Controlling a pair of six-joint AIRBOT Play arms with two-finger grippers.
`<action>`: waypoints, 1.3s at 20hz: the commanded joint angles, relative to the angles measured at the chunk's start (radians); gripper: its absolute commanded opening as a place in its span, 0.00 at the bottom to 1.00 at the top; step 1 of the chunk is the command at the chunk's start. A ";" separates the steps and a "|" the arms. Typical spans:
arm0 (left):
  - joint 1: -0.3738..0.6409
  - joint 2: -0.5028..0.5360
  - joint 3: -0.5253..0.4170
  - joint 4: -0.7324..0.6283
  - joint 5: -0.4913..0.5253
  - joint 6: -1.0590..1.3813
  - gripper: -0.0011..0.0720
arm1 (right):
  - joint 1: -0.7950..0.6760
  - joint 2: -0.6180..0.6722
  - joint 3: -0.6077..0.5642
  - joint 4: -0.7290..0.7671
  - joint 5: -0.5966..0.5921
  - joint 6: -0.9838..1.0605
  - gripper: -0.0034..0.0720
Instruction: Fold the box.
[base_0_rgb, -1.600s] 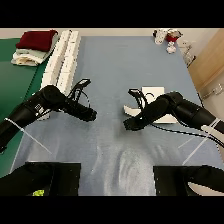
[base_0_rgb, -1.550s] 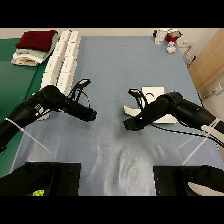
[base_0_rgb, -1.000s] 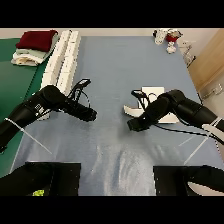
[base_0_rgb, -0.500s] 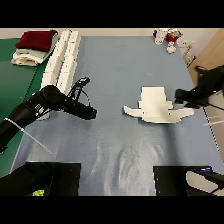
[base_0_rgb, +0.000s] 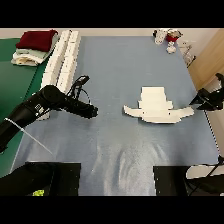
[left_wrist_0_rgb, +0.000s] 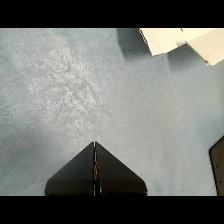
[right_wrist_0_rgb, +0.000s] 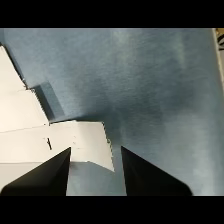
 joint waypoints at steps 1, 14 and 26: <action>0.000 0.000 0.000 -0.002 0.003 0.000 0.03 | -0.023 -0.114 0.029 0.090 -0.063 -0.093 0.69; 0.000 0.000 0.000 -0.025 0.030 0.000 0.03 | 0.135 -0.121 0.002 0.251 -0.248 -0.166 0.05; 0.053 0.000 0.068 -0.093 -0.135 -0.012 0.53 | 0.652 0.652 -0.832 0.418 0.427 -0.127 0.05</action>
